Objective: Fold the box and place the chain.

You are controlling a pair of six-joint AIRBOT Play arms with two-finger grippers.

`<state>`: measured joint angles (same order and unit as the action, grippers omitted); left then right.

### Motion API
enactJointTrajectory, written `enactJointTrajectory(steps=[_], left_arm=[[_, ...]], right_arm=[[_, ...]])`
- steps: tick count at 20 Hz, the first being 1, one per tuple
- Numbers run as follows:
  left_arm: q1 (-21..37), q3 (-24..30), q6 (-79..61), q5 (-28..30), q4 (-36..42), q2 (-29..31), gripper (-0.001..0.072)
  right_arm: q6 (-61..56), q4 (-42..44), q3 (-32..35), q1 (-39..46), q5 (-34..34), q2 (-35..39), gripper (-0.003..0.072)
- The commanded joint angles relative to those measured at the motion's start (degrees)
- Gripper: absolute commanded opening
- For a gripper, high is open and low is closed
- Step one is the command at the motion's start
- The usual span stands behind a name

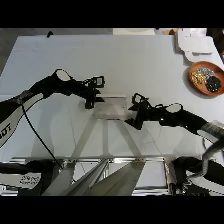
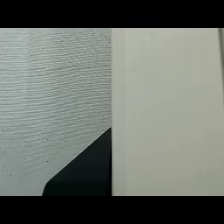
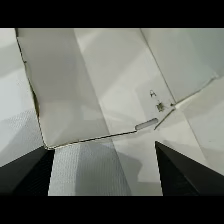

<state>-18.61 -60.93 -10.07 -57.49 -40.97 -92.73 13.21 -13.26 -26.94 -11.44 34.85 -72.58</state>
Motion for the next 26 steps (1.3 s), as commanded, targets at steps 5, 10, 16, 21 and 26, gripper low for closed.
enactJointTrajectory(steps=[5,10,16,21,26], left_arm=[[-0.04,0.02,0.00,0.02,0.02,-0.04,0.0012],[-0.04,0.02,0.00,0.04,0.02,-0.04,0.0012],[-0.04,0.02,0.02,0.04,0.02,-0.04,0.0012],[-0.04,0.02,0.02,0.02,0.02,-0.04,0.0012],[-0.04,0.02,0.00,0.02,0.00,-0.04,0.0012]], right_arm=[[-3.93,-0.02,-3.96,-0.02,-3.32,-0.04,0.0688],[0.33,-0.26,-4.11,-0.04,-3.61,-0.55,0.0688],[7.08,-0.50,-4.15,0.00,-3.37,-1.29,0.0688],[9.20,-0.44,-6.23,2.58,0.52,-2.60,0.0688],[12.52,-0.48,-9.22,2.60,5.18,-7.56,0.0688]])
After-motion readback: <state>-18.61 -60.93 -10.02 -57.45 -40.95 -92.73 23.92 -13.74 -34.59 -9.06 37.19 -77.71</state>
